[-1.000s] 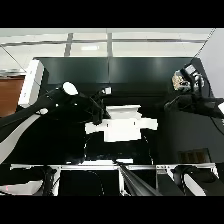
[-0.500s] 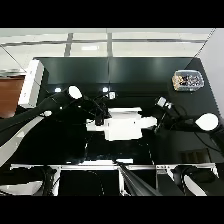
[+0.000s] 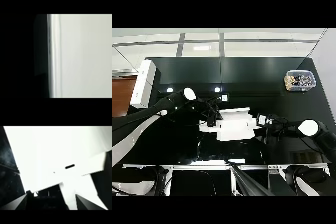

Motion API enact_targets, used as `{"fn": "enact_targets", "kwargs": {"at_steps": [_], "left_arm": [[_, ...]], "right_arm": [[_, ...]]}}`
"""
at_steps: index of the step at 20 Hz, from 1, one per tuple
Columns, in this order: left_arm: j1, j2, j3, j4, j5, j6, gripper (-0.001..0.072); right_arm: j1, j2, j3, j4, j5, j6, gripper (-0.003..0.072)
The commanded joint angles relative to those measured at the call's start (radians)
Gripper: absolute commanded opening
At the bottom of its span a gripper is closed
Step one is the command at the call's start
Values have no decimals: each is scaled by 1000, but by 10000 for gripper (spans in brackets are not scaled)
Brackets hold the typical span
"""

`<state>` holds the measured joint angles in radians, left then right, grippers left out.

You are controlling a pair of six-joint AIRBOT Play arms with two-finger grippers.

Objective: Fold the box and place the chain.

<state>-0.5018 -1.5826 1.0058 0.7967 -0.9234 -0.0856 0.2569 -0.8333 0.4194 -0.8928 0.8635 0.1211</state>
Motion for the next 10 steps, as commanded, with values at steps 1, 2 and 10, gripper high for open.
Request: {"fn": "enact_targets", "kwargs": {"at_steps": [1,2,10], "left_arm": [[0,-4,1,36,-1,0,25],[0,-4,1,36,-1,0,25],[0,-3,1,29,-1,0,25]], "right_arm": [[11,-50,-2,2,14,-89,691],[16,-62,-2,0,14,-93,691],[138,-106,-2,48,-84,-103,691]]}}
